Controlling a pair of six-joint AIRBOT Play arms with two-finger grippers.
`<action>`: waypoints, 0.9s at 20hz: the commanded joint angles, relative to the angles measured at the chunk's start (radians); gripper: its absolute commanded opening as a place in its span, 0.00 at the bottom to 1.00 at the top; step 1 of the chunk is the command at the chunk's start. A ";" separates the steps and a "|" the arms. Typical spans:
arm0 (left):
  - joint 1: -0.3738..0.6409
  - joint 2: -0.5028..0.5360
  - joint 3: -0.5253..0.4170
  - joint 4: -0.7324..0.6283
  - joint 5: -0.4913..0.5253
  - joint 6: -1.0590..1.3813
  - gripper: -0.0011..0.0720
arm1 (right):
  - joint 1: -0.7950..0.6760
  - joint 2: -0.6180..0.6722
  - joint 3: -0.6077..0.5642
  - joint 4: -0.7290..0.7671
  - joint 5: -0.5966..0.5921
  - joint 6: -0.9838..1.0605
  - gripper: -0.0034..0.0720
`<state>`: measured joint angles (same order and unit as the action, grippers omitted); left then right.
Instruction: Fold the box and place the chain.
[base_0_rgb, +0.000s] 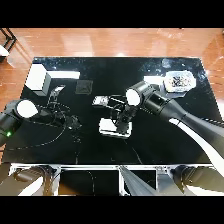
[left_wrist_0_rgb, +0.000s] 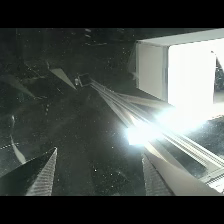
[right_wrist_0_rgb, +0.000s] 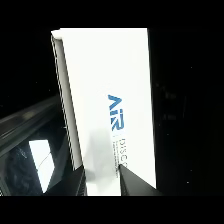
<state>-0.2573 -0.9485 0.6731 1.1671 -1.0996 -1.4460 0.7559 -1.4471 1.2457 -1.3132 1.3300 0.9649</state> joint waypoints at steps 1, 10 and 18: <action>0.001 0.000 0.000 0.000 0.000 0.000 0.87 | 0.000 -0.001 -0.012 0.000 -0.007 0.002 0.36; 0.001 0.000 0.000 0.000 0.000 0.000 0.87 | 0.000 -0.002 -0.012 0.004 -0.016 0.002 0.41; 0.000 0.000 0.000 -0.001 0.000 0.000 0.87 | 0.006 -0.022 -0.014 0.039 -0.019 0.000 0.41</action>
<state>-0.2573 -0.9485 0.6731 1.1667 -1.0996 -1.4464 0.7570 -1.4620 1.2320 -1.2861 1.3140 0.9661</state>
